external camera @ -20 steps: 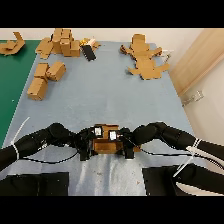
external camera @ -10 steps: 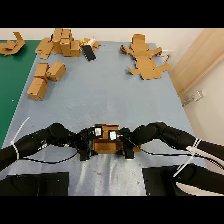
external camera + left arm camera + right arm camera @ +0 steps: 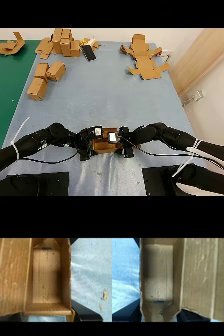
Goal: Fold the box.
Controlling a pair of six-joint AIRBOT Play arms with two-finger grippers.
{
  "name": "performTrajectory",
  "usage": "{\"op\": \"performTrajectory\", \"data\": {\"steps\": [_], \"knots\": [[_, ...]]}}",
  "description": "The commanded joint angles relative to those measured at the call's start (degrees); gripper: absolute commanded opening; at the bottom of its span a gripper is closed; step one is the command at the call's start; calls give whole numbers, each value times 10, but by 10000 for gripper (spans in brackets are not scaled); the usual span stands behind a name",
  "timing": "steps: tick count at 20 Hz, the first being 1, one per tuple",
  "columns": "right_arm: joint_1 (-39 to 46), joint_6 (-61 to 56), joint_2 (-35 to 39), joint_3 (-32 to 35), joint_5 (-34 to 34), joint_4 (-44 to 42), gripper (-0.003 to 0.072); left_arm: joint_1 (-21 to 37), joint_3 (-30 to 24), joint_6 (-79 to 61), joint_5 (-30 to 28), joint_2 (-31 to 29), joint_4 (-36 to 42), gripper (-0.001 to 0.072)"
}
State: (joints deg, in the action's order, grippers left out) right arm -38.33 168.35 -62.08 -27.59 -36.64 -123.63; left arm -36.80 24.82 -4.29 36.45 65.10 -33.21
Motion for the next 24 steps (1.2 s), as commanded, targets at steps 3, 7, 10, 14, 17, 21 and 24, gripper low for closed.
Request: {"op": "performTrajectory", "data": {"steps": [3,7,10,14,17,21,24], "knots": [[0,1,0,-1,-3,3,521,0,0,-2,0,0,-1,508],[2,-14,1,-1,-53,-5,720,0,0,-2,0,0,-1,508],[14,-29,11,-1,-90,-4,720,0,0,-2,0,0,-1,509],[54,-118,47,-1,-169,62,720,0,0,-2,0,0,-1,509],[77,-182,120,-9,-284,128,720,0,0,-2,0,0,-1,508],[82,-257,235,-16,-397,128,720,0,0,-2,0,0,-1,509],[82,-534,297,-16,-365,49,720,0,0,-2,0,0,-1,509]]}}
